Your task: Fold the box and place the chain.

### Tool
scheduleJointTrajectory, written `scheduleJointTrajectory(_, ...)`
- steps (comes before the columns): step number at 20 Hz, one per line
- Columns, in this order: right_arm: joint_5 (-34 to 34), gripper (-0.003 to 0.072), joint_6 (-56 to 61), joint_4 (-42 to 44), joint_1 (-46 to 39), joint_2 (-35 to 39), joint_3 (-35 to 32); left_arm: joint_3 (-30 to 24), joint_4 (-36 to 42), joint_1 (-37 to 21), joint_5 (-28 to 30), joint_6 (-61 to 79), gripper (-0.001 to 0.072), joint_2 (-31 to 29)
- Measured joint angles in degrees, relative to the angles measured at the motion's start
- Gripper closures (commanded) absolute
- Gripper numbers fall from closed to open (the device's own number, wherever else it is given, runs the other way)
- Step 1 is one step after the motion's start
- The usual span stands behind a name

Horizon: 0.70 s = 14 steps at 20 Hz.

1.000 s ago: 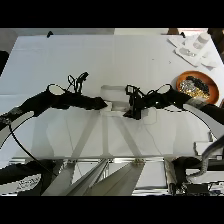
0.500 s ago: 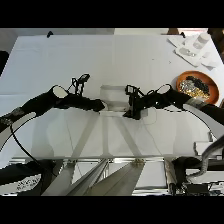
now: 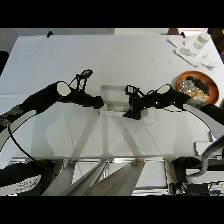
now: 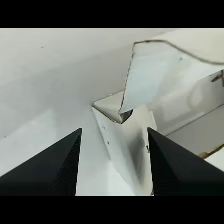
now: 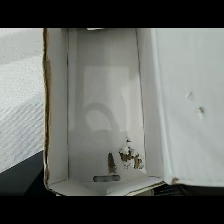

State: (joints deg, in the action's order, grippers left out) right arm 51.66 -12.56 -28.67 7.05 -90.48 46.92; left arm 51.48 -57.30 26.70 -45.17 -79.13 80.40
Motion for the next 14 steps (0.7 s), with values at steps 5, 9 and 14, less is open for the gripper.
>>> scheduleJointTrajectory(5,-0.04,0.0166,0.02,0.02,0.0,0.0,0.0,5.03,-15.45,4.35,-4.39,-12.22,0.0278,2.21)
scheduleJointTrajectory(9,-0.09,0.0166,0.04,0.09,0.0,0.0,0.02,8.83,-22.38,6.71,-6.91,-20.46,0.0321,3.8)
scheduleJointTrajectory(14,0.0,0.0166,0.0,-0.02,0.0,0.0,0.02,12.63,-25.11,8.74,-11.91,-26.27,0.0344,6.49)
